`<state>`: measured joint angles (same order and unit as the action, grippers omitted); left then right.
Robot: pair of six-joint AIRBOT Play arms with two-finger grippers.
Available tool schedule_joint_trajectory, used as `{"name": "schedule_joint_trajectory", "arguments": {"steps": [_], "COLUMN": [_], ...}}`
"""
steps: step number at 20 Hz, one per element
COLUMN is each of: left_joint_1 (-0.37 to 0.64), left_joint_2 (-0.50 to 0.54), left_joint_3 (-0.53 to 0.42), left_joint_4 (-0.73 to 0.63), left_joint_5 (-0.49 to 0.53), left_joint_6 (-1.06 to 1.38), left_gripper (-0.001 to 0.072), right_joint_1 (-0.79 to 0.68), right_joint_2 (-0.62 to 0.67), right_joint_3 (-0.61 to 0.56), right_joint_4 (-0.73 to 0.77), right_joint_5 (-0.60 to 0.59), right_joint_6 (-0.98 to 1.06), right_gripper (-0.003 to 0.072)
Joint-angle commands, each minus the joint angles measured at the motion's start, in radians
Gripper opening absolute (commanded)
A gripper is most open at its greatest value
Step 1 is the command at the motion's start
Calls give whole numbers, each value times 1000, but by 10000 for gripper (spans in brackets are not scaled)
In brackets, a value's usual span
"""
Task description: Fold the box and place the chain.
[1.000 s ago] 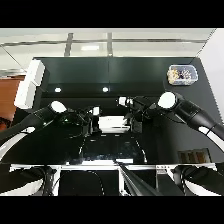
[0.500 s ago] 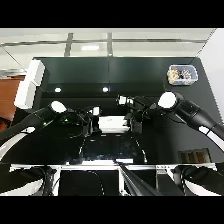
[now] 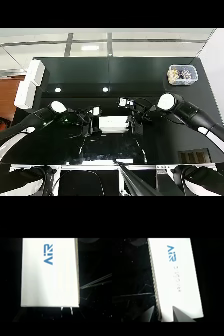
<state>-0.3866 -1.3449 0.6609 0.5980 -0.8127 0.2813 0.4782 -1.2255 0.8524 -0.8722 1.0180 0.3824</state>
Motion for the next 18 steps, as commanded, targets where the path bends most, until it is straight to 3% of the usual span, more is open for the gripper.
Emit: {"name": "schedule_joint_trajectory", "arguments": {"steps": [1, 3, 5, 7, 12, 14, 18], "left_joint_1": [0, 0, 0, 0, 0, 0, 0], "left_joint_2": [-1, -1, -1, -1, -1, -1, -1], "left_joint_3": [0, 0, 0, 0, 0, 0, 0], "left_joint_4": [0, 0, 0, 0, 0, 0, 0], "left_joint_5": [0, 0, 0, 0, 0, 0, 0], "left_joint_6": [2, 2, 2, 2, 2, 2, 2], "left_gripper": [406, 406, 406, 406, 406, 406, 406], "right_joint_1": [-21, -70, -138, -179, -169, -131, -80], "right_joint_2": [48, 94, 98, 98, 24, -41, -127], "right_joint_3": [31, 35, 25, -35, -175, -175, -175], "right_joint_4": [8, 7, 19, 117, 641, 716, 722], "right_joint_5": [3, 39, 136, 143, -3, -28, -66], "right_joint_6": [152, 354, 521, 558, 443, 443, 443], "right_gripper": [268, 267, 53, 29, 15, 16, 16]}}
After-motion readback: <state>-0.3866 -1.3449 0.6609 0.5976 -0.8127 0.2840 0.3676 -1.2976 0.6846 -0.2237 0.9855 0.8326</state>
